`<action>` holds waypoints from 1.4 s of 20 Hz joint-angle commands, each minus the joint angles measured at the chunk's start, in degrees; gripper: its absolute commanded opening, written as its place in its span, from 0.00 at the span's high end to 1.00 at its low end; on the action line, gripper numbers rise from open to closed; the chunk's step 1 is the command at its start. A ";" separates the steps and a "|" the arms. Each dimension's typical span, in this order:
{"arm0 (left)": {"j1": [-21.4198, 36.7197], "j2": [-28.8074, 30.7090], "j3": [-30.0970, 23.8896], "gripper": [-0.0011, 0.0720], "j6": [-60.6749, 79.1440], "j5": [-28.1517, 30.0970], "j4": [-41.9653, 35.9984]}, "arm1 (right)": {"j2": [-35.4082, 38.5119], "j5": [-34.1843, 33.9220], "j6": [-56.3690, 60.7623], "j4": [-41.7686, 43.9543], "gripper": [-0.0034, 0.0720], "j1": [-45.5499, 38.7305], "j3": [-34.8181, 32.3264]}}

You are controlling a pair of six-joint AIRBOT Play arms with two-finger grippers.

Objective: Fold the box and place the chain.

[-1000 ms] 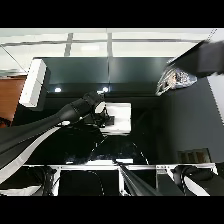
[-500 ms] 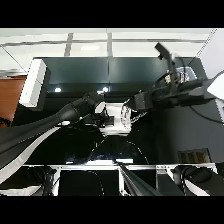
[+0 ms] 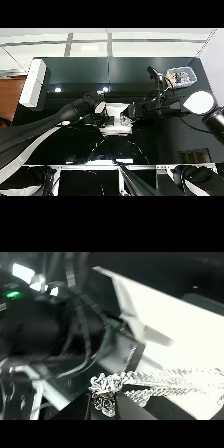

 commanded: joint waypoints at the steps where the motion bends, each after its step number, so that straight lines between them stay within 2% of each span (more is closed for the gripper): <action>1: 0.04 -0.02 0.07 0.95 0.02 0.07 0.02 | -0.13 -7.21 1.92 0.20 0.93 0.17 -3.48; 2: 0.04 -0.02 0.07 0.95 0.02 0.07 0.02 | -0.28 -7.26 2.08 0.15 0.90 0.17 -3.56; 3: 0.04 -0.02 0.07 0.95 0.02 0.04 0.02 | -0.33 -6.91 2.08 0.09 0.62 0.17 -3.56; 4: 0.04 -0.02 0.07 0.95 0.02 -0.02 0.02 | -0.33 -6.49 2.10 -0.28 0.47 -0.09 -3.56; 6: 0.04 -0.02 0.07 0.95 0.02 -0.04 0.02 | -0.33 -5.97 2.10 -2.45 0.47 -3.02 -3.56; 8: 0.04 -0.02 0.07 0.95 0.02 -0.04 0.02 | -0.33 -6.08 3.30 -8.72 0.47 -8.17 -3.56; 11: 0.04 -0.02 0.07 0.95 0.02 -0.04 0.00 | -0.90 -7.93 13.33 -30.14 0.47 -15.78 -3.72; 12: 0.04 -0.02 0.07 0.95 0.02 -0.07 0.00 | -1.79 -8.33 19.50 -38.56 0.36 -17.73 -3.89; 13: 0.04 -0.02 0.07 0.95 0.02 -0.07 0.00 | -3.23 -8.85 23.17 -43.58 0.11 -19.37 -3.87; 15: 0.04 -0.02 0.07 0.95 0.02 -0.09 0.00 | -7.72 -13.22 23.76 -42.86 0.11 -23.56 -3.78; 17: 0.04 -0.02 0.07 0.95 0.02 -0.07 0.00 | -13.29 -17.38 23.76 -36.87 0.11 -27.54 -2.12; 18: 0.04 -0.02 0.07 0.95 0.02 -0.07 0.00 | -16.31 -17.77 23.67 -34.49 0.11 -28.76 -0.46; 22: 0.04 -0.02 0.07 0.95 0.02 -0.07 0.02 | -27.30 -16.85 22.84 -34.34 0.11 -29.44 8.48; 26: 0.04 -0.02 0.07 0.95 0.02 -0.02 0.02 | -34.53 -14.08 22.84 -34.36 0.11 -29.44 14.73; 27: 0.04 -0.02 0.07 0.95 0.02 -0.02 0.02 | -35.34 -14.21 22.82 -34.36 0.15 -29.44 15.39; 28: 0.04 -0.02 0.07 0.95 0.02 -0.04 0.02 | -35.89 -14.51 22.82 -34.36 0.28 -29.44 15.89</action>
